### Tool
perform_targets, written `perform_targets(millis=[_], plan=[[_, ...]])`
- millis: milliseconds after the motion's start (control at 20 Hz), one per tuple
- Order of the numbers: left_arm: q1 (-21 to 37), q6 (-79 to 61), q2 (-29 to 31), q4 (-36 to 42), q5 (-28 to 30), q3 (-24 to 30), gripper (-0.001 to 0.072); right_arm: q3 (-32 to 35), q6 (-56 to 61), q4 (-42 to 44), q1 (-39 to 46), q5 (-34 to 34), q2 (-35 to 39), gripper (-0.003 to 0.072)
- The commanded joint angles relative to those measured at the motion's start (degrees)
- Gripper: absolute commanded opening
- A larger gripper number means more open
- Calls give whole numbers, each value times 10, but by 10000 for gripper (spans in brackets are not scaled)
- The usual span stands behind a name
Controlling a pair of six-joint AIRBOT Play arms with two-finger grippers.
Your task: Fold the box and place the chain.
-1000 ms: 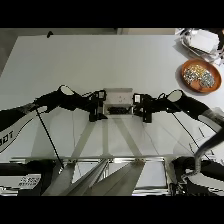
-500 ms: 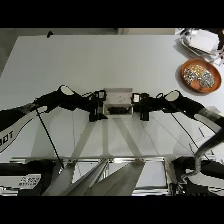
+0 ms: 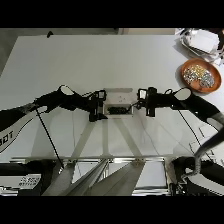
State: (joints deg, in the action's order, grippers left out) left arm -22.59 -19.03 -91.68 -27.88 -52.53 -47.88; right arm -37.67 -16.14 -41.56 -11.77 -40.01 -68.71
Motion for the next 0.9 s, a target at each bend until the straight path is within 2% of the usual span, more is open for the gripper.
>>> perform_targets(millis=[0, 200, 350, 450, 650, 850], plan=[[0, 0, 0, 0, 0, 0, 182, 0, 49, -17, 11, -14, 99, 13], [0, 0, 0, 0, 0, 0, 181, 0, 84, 4, 7, -51, 216, 13], [0, 0, 0, 0, 0, 0, 182, -1, 118, 34, -25, -45, 266, 13], [0, 0, 0, 0, 0, 0, 182, -2, 134, 64, -60, -22, 268, 13], [0, 0, 0, 0, 0, 0, 182, -17, 163, 88, -143, 70, 238, 13], [0, 0, 0, 0, 0, 0, 181, -26, 164, 120, -188, 92, 167, 13]])
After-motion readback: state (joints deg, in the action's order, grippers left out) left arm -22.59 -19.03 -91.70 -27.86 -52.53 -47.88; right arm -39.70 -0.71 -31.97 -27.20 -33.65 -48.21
